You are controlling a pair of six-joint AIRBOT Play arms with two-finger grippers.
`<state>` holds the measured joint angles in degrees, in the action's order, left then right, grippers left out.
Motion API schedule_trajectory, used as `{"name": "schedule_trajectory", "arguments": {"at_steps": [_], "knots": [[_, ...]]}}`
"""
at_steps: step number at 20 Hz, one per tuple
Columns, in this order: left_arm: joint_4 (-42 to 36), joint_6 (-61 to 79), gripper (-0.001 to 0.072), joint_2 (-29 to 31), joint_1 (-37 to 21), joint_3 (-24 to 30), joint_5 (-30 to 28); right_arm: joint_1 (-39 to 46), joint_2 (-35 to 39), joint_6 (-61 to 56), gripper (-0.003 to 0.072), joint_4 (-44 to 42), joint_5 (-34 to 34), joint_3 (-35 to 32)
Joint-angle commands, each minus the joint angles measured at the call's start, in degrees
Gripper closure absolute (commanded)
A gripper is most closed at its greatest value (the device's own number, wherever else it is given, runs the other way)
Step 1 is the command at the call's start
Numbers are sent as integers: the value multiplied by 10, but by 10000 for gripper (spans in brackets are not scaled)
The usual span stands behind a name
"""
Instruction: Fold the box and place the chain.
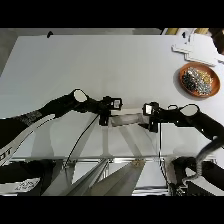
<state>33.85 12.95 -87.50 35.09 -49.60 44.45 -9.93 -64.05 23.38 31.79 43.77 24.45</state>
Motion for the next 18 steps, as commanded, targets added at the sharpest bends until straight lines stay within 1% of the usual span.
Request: {"name": "schedule_trajectory", "arguments": {"at_steps": [1, 4, 7, 9, 12, 15, 18], "knots": [[1, 1, 699, 0, 0, 0, 0, 8, -55, 24, 21, -12, 55, 33], [1, 1, 699, 0, 0, 0, 0, 7, -60, 22, 25, 14, 76, 33], [1, 1, 699, 0, 0, 0, 0, -2, -59, 19, 27, 14, 94, 25], [1, 1, 699, 0, 0, 0, 0, -15, -59, 19, 41, 8, 89, 3], [1, 1, 699, 0, 0, 0, 0, -15, -52, 20, 43, -2, 76, -24], [1, 1, 699, 0, 0, 0, 0, -15, -34, 20, 44, -10, 76, -26], [1, 1, 699, 0, 0, 0, 0, -15, -31, 20, 47, -13, 61, -26]]}}
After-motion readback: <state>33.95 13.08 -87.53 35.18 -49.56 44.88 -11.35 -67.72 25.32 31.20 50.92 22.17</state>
